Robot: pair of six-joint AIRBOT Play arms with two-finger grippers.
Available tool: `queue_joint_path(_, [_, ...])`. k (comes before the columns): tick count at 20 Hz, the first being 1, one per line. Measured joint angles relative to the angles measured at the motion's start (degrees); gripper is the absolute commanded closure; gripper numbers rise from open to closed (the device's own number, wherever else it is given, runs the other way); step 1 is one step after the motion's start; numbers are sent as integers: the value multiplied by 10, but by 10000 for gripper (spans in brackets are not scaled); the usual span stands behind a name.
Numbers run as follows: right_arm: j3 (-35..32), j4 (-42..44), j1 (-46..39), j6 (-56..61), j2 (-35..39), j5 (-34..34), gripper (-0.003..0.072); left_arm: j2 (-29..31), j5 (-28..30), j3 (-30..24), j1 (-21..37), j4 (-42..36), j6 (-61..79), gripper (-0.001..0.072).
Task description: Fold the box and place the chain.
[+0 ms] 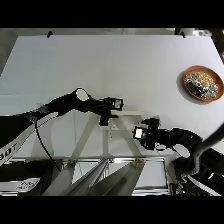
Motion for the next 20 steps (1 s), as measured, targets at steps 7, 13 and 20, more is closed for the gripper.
queue_joint_path(7, [23, 5, -46, -6, 5, 5, 25, 0, 0, 0, 0, 0, 0, 697])
queue_joint_path(13, [34, 83, -92, -130, 5, 8, 25, 0, 0, 0, 0, -1, 0, 697])
queue_joint_path(20, [36, 139, -101, -219, 5, 6, 25, 0, 0, 0, 0, 0, 1, 697])
